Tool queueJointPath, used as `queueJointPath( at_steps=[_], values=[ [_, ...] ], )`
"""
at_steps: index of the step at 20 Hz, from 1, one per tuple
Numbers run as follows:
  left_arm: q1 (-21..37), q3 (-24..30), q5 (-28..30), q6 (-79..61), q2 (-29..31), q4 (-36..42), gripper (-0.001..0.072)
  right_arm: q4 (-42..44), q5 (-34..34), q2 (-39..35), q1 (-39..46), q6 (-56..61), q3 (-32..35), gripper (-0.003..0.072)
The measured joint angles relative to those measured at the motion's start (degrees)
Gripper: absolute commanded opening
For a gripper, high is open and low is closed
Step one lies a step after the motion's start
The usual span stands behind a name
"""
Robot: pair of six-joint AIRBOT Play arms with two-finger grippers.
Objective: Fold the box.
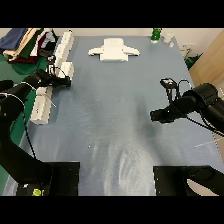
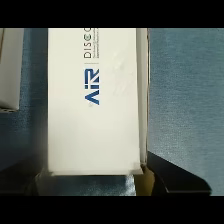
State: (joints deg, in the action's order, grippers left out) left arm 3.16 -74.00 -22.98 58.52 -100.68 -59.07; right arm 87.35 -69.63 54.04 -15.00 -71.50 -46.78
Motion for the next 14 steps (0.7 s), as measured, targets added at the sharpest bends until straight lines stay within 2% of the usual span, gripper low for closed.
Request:
queueJointPath(
  at_steps=[3, 7, 13, 14],
  values=[
    [0.39, 0.0, -1.66, 0.04, 0.83, -0.24, 0.0699, -0.04, 0.02, 0.0, 0.0, 0.0, 0.0, 0.0004],
    [2.16, 0.0, -5.86, 0.17, 4.9, -0.7, 0.0699, -0.04, 0.02, 0.0, 0.0, 0.0, 0.0, 0.0004],
    [3.43, -2.12, -16.28, 0.04, 13.51, -0.46, 0.0698, 0.0, 0.0, 0.0, 0.0, 0.0, 0.0, 0.0004],
    [3.43, -2.58, -18.18, 0.04, 15.04, -0.24, 0.0615, 0.0, 0.0, 0.0, 0.0, 0.0, 0.0, 0.0004]
  ],
)
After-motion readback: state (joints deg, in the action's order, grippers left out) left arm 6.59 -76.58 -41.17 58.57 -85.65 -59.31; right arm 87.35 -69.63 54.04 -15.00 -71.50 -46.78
